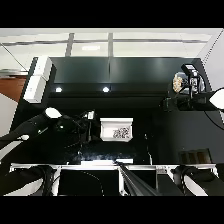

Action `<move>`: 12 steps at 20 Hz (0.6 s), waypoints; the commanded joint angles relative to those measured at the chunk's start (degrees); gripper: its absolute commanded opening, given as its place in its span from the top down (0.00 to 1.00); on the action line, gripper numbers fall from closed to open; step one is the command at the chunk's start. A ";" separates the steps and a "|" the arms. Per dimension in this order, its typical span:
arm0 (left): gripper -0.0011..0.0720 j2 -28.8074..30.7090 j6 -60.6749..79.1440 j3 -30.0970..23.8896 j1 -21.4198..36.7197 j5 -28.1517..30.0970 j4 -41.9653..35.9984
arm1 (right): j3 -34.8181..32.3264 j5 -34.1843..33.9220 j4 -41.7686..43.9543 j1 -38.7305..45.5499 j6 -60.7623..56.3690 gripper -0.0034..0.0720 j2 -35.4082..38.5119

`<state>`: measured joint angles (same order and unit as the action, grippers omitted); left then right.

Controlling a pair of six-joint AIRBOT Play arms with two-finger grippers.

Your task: Fold the box and place the chain.

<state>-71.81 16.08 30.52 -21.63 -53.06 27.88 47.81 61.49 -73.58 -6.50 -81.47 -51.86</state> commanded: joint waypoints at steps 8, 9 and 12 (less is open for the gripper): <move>0.01 0.00 -0.92 0.15 -1.29 1.92 0.11 | -0.07 -0.13 0.04 -0.04 0.00 0.22 0.02; 0.01 0.00 -0.92 0.15 -1.29 1.95 0.04 | -0.07 -0.13 0.04 -0.04 0.00 0.22 0.02; 0.01 0.00 -1.05 0.15 -1.14 1.99 -0.31 | -0.07 -0.07 0.04 -0.04 -0.02 0.22 0.02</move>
